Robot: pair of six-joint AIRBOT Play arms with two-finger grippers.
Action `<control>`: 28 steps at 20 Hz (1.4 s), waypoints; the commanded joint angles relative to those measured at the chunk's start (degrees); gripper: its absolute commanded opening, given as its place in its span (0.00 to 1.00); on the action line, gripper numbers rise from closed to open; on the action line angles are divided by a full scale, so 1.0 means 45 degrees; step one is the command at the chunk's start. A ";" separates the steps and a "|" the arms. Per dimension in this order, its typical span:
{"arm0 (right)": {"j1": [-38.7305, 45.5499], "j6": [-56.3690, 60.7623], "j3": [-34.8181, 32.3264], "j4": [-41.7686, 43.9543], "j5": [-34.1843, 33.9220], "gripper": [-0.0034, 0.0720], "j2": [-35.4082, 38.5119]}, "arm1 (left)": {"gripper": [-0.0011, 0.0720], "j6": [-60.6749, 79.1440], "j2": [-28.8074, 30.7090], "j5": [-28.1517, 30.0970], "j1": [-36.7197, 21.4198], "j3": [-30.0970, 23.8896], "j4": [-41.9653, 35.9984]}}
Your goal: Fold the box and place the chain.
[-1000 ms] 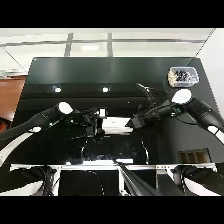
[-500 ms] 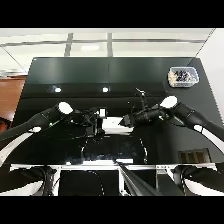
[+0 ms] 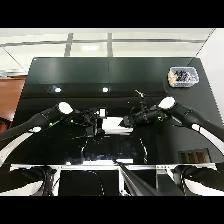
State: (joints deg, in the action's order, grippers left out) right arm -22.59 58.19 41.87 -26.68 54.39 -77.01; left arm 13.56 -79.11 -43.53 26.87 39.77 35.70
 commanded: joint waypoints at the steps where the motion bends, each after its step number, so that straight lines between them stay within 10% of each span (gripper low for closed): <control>1: -0.0010 0.0024 -0.0010 -0.0131 -0.0243 0.07 -0.0019 | 0.50 0.0010 -0.0005 -0.0029 0.0005 0.0000 0.0000; 8: 0.1778 -0.0661 0.1559 -0.0520 0.3866 0.07 0.1447 | 0.51 -0.0792 0.0126 -0.0262 -0.0005 0.0194 -0.0019; 11: 0.3973 -0.0345 0.1792 -0.1540 0.4940 0.07 0.3415 | 1.00 -0.1846 0.0724 -0.0379 -0.0063 0.0452 0.0491; 18: 0.7873 0.0510 0.1773 -0.4381 0.5644 0.07 0.5625 | 0.99 -0.3453 0.2404 -0.1185 0.0335 0.1316 0.0471; 28: 0.7771 0.0495 0.1773 -0.3764 0.5037 0.07 0.5625 | 0.99 -0.4658 -0.1545 -0.1069 0.2079 0.4415 -0.0189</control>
State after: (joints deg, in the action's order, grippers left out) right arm 12.23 60.34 49.82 -43.83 77.01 -51.83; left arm -5.54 -81.82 -47.99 35.29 57.17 35.11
